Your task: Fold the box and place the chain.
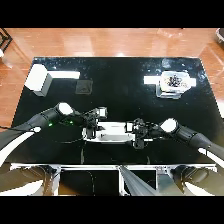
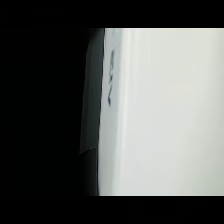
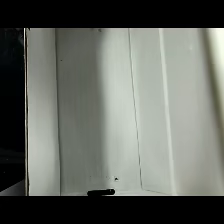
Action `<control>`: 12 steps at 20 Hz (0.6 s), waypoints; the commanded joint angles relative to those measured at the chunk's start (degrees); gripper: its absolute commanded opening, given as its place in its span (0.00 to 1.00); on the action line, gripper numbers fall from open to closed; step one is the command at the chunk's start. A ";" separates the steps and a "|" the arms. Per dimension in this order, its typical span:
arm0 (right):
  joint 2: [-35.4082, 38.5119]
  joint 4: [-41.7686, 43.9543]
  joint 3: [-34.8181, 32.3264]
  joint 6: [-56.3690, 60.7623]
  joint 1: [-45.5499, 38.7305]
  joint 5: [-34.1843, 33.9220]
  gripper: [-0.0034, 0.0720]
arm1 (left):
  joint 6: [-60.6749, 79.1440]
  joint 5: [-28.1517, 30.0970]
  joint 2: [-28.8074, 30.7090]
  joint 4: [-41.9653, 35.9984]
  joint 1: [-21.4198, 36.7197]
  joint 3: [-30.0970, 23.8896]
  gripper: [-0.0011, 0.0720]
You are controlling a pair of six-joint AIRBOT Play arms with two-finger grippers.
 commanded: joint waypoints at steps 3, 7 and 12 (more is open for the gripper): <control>-0.04 -0.07 0.00 0.11 0.02 -0.17 0.97 | 0.04 -0.04 -0.02 0.11 0.02 0.02 0.04; -0.07 -0.20 -0.02 0.15 0.02 -0.20 0.97 | 0.04 -0.04 -0.02 0.13 0.02 0.02 0.04; -0.09 -0.22 0.00 0.59 0.04 -0.61 0.97 | 0.04 -0.04 -0.02 0.13 0.02 0.02 0.04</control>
